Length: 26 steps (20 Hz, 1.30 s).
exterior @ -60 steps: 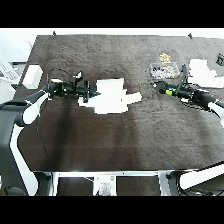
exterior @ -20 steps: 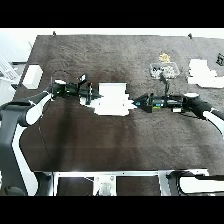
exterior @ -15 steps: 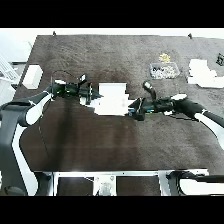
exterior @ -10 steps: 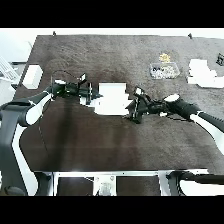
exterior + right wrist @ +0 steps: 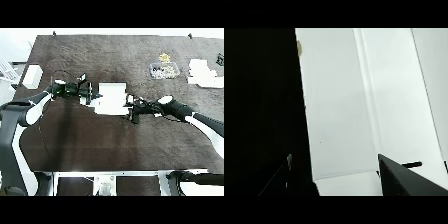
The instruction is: Fold the box and place the chain.
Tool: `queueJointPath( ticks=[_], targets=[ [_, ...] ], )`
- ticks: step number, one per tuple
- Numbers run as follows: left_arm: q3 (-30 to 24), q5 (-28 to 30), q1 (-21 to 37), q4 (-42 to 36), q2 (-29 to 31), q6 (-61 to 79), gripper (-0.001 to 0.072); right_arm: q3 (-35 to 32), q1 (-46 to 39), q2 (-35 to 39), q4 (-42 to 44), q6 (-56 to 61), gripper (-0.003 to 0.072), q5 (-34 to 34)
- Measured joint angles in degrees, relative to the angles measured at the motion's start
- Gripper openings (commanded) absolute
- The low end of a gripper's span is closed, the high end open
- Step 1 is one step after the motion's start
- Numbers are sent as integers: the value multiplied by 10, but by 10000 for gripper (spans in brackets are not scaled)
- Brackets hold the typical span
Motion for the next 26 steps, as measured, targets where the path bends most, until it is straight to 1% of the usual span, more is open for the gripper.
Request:
queueJointPath(
  ticks=[4,8,13,20,23,26],
  targets=[
    [0,0,0,0,0,0,22,0,7,-6,0,-20,650,-17],
    [0,0,0,0,0,0,22,0,16,-8,4,-27,650,-59],
    [0,0,0,-1,0,0,22,10,12,-8,51,-31,650,-82],
    [0,-1,0,0,0,-1,22,30,-3,-1,70,-40,650,-86],
    [0,-1,0,0,0,-2,22,49,-12,-6,76,-48,650,-75],
    [0,-1,0,0,0,-2,22,67,-28,-13,79,-54,650,-43]
  ],
)
